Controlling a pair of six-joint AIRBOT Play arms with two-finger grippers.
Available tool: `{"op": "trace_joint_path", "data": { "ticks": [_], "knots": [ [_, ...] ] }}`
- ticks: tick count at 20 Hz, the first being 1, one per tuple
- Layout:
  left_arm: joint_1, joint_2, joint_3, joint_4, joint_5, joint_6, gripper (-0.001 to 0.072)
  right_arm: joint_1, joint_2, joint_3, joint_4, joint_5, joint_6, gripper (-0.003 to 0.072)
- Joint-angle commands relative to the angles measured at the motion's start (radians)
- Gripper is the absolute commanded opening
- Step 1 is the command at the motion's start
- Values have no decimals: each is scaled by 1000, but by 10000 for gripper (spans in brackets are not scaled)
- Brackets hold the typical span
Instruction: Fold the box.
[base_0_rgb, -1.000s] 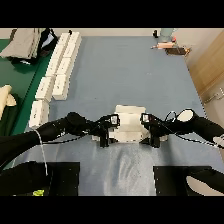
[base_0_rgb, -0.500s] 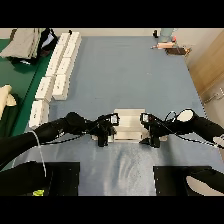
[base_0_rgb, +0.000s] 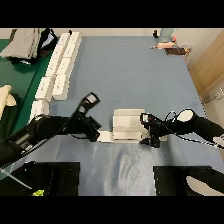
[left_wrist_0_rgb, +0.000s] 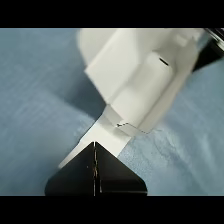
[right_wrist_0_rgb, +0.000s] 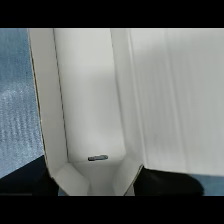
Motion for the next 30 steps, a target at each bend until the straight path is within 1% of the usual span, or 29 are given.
{"op": "trace_joint_path", "data": {
  "ticks": [1,2,5,6,8,10,11,14,17,20,23,25,26,27,28,30],
  "knots": [
    [116,109,-1,335,-187,-817,16,0,0,1,0,0,0,544],
    [167,99,-3,328,-216,-825,16,0,0,1,0,0,0,544],
    [283,26,-26,258,-229,-826,15,0,0,1,0,0,0,544],
    [298,-13,-36,222,-230,-825,15,0,0,1,0,0,0,544],
    [293,-99,-54,133,-220,-777,14,0,0,1,0,0,0,544],
    [253,-174,-61,34,-182,-702,14,0,0,1,0,0,0,544],
    [218,-200,-60,-10,-145,-678,14,0,0,1,0,0,0,544],
    [90,-227,-60,-79,-18,-663,14,0,0,1,0,0,0,544],
    [6,-227,-60,-121,12,-679,14,0,0,1,0,0,0,543],
    [-35,-227,-60,-192,50,-676,14,0,0,1,0,0,0,544],
    [-76,-227,-52,-204,87,-676,16,0,0,1,0,0,0,544],
    [-81,-227,-36,-203,92,-675,19,0,0,1,0,0,0,544],
    [-80,-226,-27,-202,98,-670,223,0,0,1,0,0,0,544],
    [-80,-226,-20,-202,106,-669,522,0,0,1,0,0,0,544],
    [-80,-226,-14,-200,106,-669,544,0,0,1,0,0,0,544],
    [-80,-226,-12,-196,106,-669,544,0,0,1,0,0,0,544]
  ]
}}
